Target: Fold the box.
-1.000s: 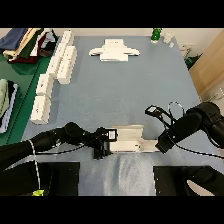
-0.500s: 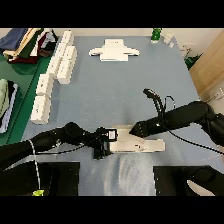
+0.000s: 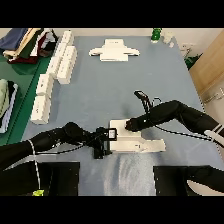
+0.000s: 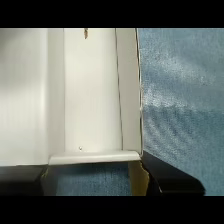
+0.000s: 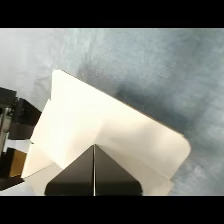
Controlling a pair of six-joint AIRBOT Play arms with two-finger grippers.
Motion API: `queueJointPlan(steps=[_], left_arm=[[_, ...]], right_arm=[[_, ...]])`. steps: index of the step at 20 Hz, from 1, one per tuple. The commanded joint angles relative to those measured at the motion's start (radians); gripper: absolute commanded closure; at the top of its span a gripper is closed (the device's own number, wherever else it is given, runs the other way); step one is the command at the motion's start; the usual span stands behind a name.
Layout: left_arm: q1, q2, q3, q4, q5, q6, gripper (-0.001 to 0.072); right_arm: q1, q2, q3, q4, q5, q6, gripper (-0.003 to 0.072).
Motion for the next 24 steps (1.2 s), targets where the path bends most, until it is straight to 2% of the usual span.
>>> queueJointPlan(steps=[1,12,14,17,22,23,24], left_arm=[[0.000,0.000,0.001,0.000,-0.002,0.002,0.0311],[0.000,0.000,0.001,0.001,-0.002,0.002,0.0310],[0.000,0.000,0.001,0.001,-0.002,0.002,0.0311],[0.000,0.000,0.001,0.001,-0.002,0.002,0.0311],[0.000,0.000,0.001,0.001,-0.002,0.002,0.0311],[0.000,0.000,0.001,0.000,-0.002,0.002,0.0311],[0.000,0.000,0.001,0.000,-0.003,0.002,0.0311]], right_arm=[[0.001,-0.053,0.000,-0.002,0.004,-0.054,0.0684],[0.001,-0.039,0.028,0.006,-0.011,-0.122,0.0685],[0.000,0.028,0.062,-0.002,-0.048,-0.146,0.0685],[0.001,0.202,0.068,-0.138,-0.130,-0.146,0.0685],[0.001,0.529,-0.065,-0.212,-0.456,-0.293,0.0679],[0.008,0.564,-0.097,-0.241,-0.480,-0.292,0.0548],[0.009,0.590,-0.126,-0.261,-0.482,-0.292,0.0341]])
